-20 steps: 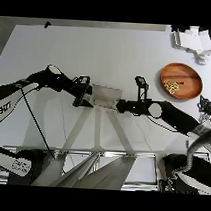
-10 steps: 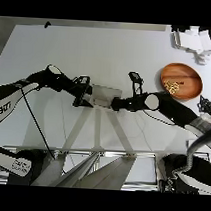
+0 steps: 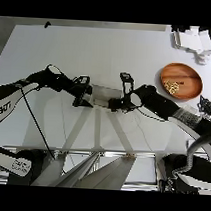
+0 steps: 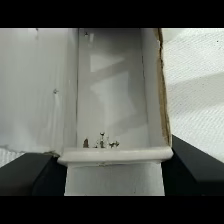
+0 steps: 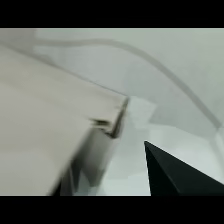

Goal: Fold the box and place the chain.

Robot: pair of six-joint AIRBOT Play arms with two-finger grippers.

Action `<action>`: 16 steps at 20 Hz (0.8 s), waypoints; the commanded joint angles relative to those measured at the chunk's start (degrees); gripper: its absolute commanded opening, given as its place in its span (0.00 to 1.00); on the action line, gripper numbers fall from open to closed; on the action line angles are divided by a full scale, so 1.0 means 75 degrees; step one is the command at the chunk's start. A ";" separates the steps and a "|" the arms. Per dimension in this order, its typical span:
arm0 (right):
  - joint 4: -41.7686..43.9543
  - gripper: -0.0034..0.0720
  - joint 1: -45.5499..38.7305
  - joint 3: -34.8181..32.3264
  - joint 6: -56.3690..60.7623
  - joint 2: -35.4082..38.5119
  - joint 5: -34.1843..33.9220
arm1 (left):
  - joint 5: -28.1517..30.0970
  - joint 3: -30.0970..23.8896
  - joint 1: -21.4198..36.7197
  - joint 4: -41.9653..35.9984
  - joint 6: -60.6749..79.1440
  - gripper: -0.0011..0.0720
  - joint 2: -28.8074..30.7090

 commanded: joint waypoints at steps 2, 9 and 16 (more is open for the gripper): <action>-0.1285 0.59 0.0073 0.0160 0.1279 -0.0102 0.0697 | 0.0003 0.0000 0.0003 0.0000 0.0000 0.23 0.0006; -0.1311 0.86 0.0283 0.0577 0.1271 -0.0175 0.0799 | 0.0003 0.0000 0.0003 0.0000 0.0000 0.23 0.0006; -0.1317 0.71 0.0525 0.1492 0.1276 -0.1110 0.1373 | 0.0000 0.0000 0.0003 0.0000 0.0000 0.23 0.0006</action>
